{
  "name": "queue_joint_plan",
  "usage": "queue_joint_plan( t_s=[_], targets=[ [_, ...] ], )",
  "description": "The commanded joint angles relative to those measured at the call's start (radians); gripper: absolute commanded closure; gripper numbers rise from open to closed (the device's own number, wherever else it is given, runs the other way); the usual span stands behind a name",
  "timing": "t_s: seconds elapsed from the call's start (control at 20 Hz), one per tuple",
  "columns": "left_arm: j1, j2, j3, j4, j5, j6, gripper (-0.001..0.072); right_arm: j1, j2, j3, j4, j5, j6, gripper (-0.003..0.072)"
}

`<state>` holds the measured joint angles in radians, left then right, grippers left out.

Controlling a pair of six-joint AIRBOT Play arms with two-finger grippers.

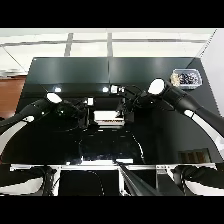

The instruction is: Fold the box and place the chain.

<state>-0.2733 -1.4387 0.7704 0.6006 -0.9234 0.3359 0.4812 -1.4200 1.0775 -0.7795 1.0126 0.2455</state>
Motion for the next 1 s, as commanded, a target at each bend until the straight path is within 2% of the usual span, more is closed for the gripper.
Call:
queue_joint_plan(
  t_s=[0.0, 0.4, 0.45, 0.5, 0.95],
  targets=[
    [0.0, 0.0, 0.0, 0.0, 0.0, 0.001, 0.0353, 0.001, -0.001, -0.008, -0.011, -0.003, 0.018, 0.0453],
    [0.0, 0.0, 0.0, 0.0, 0.0, 0.001, 0.0353, 0.001, -0.001, -0.035, -0.033, -0.007, 0.017, 0.0447],
    [0.0, 0.0, 0.0, 0.0, 0.0, 0.001, 0.0353, 0.001, -0.001, -0.035, -0.033, -0.002, 0.017, 0.0434],
    [0.0, 0.0, 0.0, 0.0, 0.0, 0.001, 0.0353, 0.001, -0.001, -0.035, -0.033, -0.002, 0.017, 0.0367],
    [0.0, 0.0, 0.0, 0.0, 0.0, 0.001, 0.0353, 0.001, -0.001, -0.057, -0.034, 0.008, 0.018, 0.0368]
  ],
)
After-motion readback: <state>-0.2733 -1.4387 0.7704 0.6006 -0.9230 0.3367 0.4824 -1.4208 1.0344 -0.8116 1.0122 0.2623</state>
